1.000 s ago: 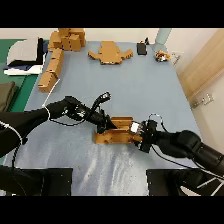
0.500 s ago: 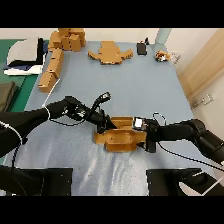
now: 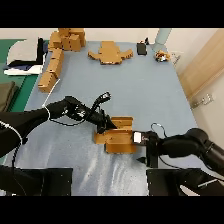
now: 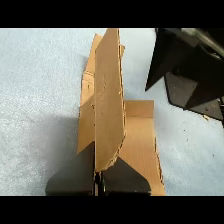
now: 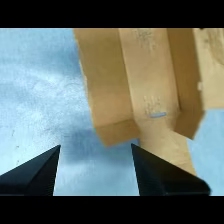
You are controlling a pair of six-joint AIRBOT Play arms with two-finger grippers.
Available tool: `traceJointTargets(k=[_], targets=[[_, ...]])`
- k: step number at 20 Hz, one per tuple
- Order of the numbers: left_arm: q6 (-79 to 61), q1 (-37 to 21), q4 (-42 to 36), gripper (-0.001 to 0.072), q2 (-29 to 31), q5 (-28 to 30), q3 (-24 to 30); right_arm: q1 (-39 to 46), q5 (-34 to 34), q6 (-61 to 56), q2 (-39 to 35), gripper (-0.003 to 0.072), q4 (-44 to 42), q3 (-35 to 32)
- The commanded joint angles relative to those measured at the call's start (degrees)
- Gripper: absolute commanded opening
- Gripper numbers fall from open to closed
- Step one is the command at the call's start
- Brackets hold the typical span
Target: Fold the box.
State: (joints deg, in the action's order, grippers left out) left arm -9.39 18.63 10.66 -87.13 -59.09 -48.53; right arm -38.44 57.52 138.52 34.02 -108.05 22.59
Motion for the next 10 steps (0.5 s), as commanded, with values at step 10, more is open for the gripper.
traceJointTargets(k=[10], targets=[[-0.02, -0.02, 0.0, 0.0015, -0.02, 0.04, 0.02, -23.82, -24.96, -41.22, 9.99, 0.0718, 39.65, -4.15]])
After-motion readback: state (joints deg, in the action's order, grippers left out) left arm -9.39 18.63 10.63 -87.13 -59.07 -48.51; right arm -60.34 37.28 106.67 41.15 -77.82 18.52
